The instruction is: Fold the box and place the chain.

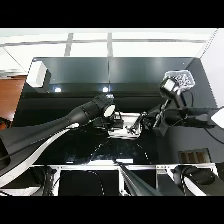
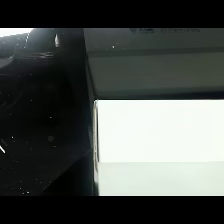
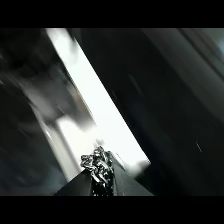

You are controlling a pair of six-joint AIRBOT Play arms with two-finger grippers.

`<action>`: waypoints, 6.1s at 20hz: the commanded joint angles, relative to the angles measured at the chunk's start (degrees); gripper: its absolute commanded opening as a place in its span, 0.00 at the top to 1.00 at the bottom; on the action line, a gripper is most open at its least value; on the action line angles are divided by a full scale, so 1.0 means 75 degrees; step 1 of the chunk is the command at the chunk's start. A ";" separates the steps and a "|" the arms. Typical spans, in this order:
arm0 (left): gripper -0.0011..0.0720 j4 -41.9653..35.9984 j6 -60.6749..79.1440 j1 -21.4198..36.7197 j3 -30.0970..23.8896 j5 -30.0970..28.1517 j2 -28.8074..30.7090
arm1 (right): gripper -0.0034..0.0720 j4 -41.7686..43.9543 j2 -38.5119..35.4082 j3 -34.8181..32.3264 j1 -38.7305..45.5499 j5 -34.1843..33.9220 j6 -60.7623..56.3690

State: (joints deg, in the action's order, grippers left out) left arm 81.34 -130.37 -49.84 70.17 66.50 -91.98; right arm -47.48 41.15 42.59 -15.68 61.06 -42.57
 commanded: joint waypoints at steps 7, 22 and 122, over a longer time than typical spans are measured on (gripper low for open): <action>0.95 0.0000 0.0000 0.0003 0.0003 -0.0003 -0.0003 | 0.94 0.3561 -0.0093 0.0717 -0.0003 -0.0035 -0.0032; 0.95 0.0000 0.0000 0.0003 0.0003 -0.0003 -0.0003 | 0.94 0.3238 -0.0076 -0.0035 -0.0020 -0.0624 -0.0256; 0.01 -0.6784 1.9118 0.2894 -0.3826 -0.2500 0.1518 | 0.51 0.0268 0.0621 -0.2052 0.1314 -0.0632 -0.1472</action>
State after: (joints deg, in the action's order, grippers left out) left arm 30.52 13.54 -27.09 41.43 48.56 -80.55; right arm -45.47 45.78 27.22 -5.80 56.34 -53.60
